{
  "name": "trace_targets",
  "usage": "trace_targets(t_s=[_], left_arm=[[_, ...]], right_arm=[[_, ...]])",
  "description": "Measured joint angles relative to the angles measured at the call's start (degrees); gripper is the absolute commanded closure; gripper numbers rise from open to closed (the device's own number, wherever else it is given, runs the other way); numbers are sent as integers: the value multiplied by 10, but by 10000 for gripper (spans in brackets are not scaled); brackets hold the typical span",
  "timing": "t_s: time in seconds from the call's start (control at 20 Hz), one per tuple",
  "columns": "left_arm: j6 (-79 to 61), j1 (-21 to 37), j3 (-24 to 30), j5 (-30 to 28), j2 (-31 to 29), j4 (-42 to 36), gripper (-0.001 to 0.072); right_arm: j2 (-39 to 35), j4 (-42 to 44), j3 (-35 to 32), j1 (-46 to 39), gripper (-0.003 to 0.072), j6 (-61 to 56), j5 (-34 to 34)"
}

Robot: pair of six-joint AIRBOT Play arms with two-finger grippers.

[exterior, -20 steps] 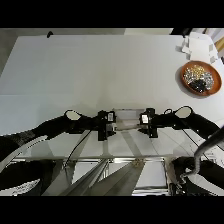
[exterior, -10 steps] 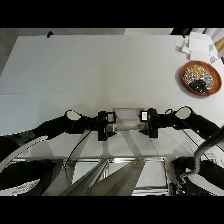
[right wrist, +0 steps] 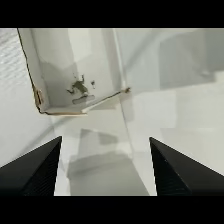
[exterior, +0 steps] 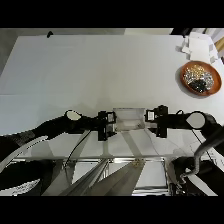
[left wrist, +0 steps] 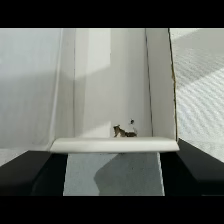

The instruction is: Fold the box and place the chain.

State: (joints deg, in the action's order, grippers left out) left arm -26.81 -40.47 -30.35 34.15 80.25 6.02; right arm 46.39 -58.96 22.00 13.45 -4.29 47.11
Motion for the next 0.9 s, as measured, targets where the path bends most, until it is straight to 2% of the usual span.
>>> trace_targets(t_s=[0.05,0.1,0.15,0.2,0.3,0.45,0.7,0.9], left_arm=[[0,0,0,0,0,0,559],[0,0,0,0,0,0,559],[0,0,0,0,0,0,559],[0,0,0,0,0,0,559],[0,0,0,0,0,0,559],[0,0,0,0,0,0,559],[0,0,0,0,0,0,559],[0,0,0,0,0,0,559]], right_arm=[[-22,-2,0,0,278,-13,6],[-43,1,0,0,417,-26,13],[-59,11,0,0,606,-37,20],[-72,28,0,0,670,-51,26],[-80,71,0,0,670,-75,33],[-52,163,0,0,670,-79,23],[38,354,0,0,670,-27,-59],[103,402,0,0,670,-8,-111]])
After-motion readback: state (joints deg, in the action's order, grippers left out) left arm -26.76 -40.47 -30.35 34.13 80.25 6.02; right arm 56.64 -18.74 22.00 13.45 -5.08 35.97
